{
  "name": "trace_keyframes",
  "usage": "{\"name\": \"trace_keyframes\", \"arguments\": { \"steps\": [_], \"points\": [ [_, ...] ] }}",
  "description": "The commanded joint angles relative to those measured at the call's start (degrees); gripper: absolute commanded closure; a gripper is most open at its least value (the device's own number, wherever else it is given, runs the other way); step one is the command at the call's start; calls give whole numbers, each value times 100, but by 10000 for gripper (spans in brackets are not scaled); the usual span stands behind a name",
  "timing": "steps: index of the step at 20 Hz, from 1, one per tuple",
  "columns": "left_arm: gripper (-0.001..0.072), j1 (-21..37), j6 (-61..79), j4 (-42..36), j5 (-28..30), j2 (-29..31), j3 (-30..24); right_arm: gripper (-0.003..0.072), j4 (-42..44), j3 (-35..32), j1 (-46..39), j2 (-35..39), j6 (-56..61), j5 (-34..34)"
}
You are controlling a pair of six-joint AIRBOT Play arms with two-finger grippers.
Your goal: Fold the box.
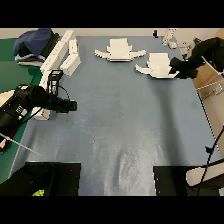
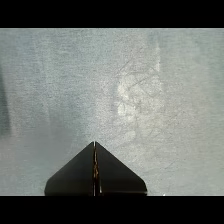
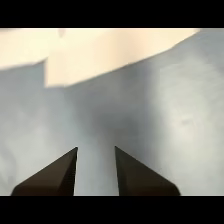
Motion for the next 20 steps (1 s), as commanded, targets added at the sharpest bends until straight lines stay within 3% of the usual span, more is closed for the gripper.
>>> {"name": "trace_keyframes", "arguments": {
  "steps": [1,8,13,15,16,18,20],
  "points": [
    [696,2,4,4,0,4,-2,310,868,745,-1056,-981,-529,-269],
    [696,2,2,7,2,4,0,311,1816,1858,-1386,-2479,-1095,-125],
    [696,2,4,4,0,4,-2,311,2483,2323,-1375,-2859,-1370,85],
    [696,2,2,4,0,4,-2,400,2568,2323,-1349,-2857,-1563,184],
    [696,2,4,4,0,4,-2,404,2568,2323,-1335,-2859,-1567,186],
    [696,0,2,4,2,4,-2,687,2599,2323,-1292,-2857,-1587,164],
    [696,2,4,4,2,4,-2,689,2719,2323,-1241,-2850,-1589,-33]
  ]
}}
